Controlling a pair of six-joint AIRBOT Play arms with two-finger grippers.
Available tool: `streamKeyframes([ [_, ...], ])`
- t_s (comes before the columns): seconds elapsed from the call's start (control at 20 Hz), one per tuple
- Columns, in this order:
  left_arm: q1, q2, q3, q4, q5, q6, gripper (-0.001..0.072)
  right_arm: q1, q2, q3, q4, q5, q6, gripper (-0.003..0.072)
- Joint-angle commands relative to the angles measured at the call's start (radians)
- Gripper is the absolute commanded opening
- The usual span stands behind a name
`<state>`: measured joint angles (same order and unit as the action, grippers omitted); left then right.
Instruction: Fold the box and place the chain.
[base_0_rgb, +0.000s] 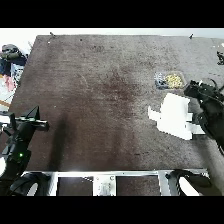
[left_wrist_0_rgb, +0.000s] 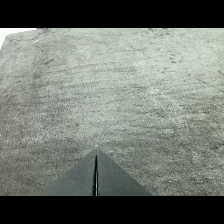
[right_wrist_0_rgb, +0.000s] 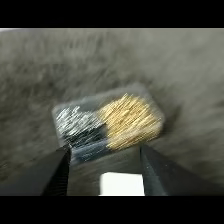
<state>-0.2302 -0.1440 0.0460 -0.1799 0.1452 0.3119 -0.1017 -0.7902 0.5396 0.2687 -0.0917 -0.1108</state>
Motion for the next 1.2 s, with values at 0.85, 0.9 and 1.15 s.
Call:
streamKeyframes([
  [0.85,0.000,0.000,0.000,0.000,0.000,0.000,0.0011,-0.863,-0.520,0.516,-1.542,1.382,1.097,0.0475],
  [0.9,0.000,0.000,0.000,0.000,0.000,0.000,0.0011,-0.863,-0.539,0.516,-1.541,1.378,1.090,0.0475],
  [1.15,0.000,0.000,0.000,0.000,0.000,0.000,0.0011,-0.863,-0.640,0.514,-1.494,1.374,1.013,0.0474],
])
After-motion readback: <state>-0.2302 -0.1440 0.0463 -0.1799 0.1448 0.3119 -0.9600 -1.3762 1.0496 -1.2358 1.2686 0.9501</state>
